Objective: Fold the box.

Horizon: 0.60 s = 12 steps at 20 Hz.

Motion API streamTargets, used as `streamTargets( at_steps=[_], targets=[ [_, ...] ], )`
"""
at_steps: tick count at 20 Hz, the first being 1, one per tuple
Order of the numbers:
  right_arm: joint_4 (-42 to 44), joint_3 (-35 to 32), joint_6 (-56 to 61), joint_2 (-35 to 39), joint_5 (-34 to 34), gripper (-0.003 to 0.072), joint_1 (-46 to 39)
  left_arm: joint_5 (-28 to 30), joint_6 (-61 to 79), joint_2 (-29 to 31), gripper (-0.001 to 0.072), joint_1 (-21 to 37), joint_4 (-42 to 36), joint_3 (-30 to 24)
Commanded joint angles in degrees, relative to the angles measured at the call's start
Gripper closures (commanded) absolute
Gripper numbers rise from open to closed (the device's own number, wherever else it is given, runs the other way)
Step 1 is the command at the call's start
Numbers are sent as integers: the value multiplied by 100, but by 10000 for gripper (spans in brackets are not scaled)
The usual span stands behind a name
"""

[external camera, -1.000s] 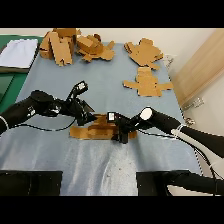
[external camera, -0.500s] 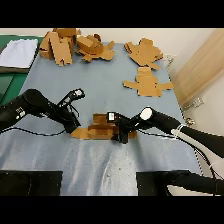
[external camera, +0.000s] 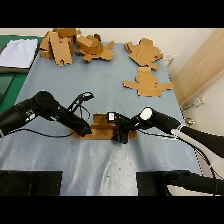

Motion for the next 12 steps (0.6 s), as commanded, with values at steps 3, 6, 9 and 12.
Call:
streamTargets(
  at_steps=[3,6,9,12],
  targets=[
    [2,7,0,-4,0,161,-4,13,-146,-1231,697,-76,-275,946],
    [2,7,0,-4,0,161,-2,-46,-151,-1832,697,-76,-319,1493],
    [2,7,0,-4,0,161,-2,-42,-149,-2046,697,-76,-363,1823],
    [4,7,0,-4,-2,161,-2,4,-151,-2046,697,-76,-470,1996]
  ],
)
